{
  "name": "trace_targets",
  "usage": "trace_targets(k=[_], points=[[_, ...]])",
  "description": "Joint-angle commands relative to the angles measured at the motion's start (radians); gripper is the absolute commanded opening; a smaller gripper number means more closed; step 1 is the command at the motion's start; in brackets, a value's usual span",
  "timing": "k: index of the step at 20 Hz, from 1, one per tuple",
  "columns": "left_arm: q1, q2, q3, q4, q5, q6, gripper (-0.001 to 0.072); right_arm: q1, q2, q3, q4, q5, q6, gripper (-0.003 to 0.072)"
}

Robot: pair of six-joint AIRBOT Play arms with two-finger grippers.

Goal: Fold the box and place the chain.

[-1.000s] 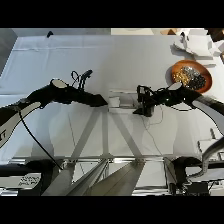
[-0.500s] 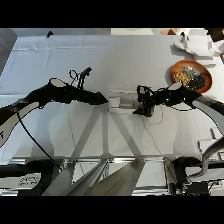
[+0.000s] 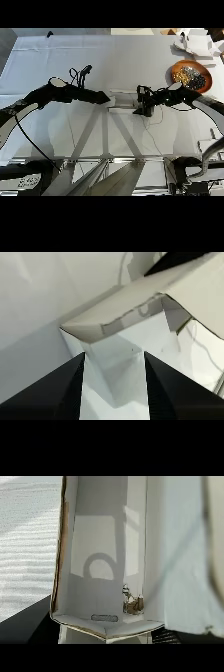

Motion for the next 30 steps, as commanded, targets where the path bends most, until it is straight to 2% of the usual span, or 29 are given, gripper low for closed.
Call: trace_targets(k=[1, 5, 9, 20, 22, 24, 28, 30], points=[[-0.027, 0.001, 0.000, 0.001, 0.006, 0.001, 0.0422, 0.000, 0.000, 0.000, 0.000, 0.000, 0.000, 0.0435], [-0.032, 0.002, 0.000, 0.018, 0.005, 0.001, 0.0422, 0.000, 0.000, 0.000, 0.000, 0.000, 0.000, 0.0435], [-0.050, 0.003, 0.000, 0.137, 0.041, 0.001, 0.0428, 0.000, 0.000, 0.000, 0.000, 0.000, 0.000, 0.0435], [-0.116, 0.026, 0.003, 0.150, 0.190, -0.033, 0.0427, 0.000, 0.000, 0.000, 0.000, 0.000, 0.000, 0.0435], [-0.115, 0.045, 0.011, 0.174, 0.192, -0.073, 0.0481, 0.000, 0.000, 0.000, 0.000, 0.000, 0.000, 0.0435], [-0.116, 0.063, 0.017, 0.225, 0.192, -0.155, 0.0499, 0.000, 0.000, 0.000, 0.000, 0.001, 0.000, 0.0435], [-0.126, 0.071, 0.043, 0.456, 0.151, -0.407, 0.0518, 0.000, 0.000, 0.000, 0.000, 0.000, 0.000, 0.0435], [-0.129, 0.071, 0.066, 0.505, 0.126, -0.472, 0.0545, 0.000, 0.000, 0.000, 0.000, 0.000, 0.000, 0.0435]])
